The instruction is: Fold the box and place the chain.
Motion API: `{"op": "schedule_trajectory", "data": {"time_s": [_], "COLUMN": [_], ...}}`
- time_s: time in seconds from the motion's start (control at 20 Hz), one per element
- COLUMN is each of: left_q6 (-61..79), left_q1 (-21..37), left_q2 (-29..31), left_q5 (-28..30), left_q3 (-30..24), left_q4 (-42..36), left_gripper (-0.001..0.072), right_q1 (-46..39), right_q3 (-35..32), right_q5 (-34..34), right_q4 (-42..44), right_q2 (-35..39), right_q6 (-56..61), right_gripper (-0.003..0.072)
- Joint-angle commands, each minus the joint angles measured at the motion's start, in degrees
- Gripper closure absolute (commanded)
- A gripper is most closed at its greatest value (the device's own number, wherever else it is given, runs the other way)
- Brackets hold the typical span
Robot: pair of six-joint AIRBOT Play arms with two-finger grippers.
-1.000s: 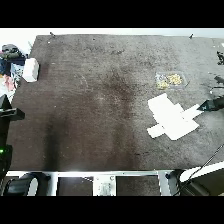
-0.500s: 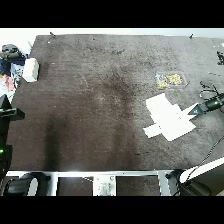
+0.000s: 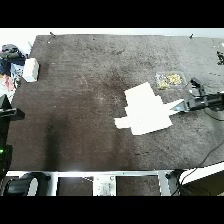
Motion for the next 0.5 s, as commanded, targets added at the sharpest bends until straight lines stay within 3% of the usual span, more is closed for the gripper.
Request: {"op": "schedule_trajectory", "data": {"time_s": [0.0, 0.25, 0.45], "left_q6": [0.0, 0.0, 0.0], "left_q1": [0.0, 0.0, 0.0], "left_q2": [0.0, 0.0, 0.0], "left_q5": [0.0, -0.3, -1.2], "left_q3": [0.0, 0.0, 0.1], "left_q4": [0.0, 0.0, 0.0], "left_gripper": [0.0696, 0.0696, 0.0696], "right_q1": [10.1, 27.5, 33.3], "right_q3": [-13.5, -14.7, -14.1], "right_q5": [-10.5, -32.1, -45.2], "right_q4": [17.2, 28.6, 27.4], "right_q2": [6.8, 8.7, 8.7], "right_q6": [0.0, 0.2, -0.2], "right_gripper": [0.0673, 0.0673, 0.0673]}}
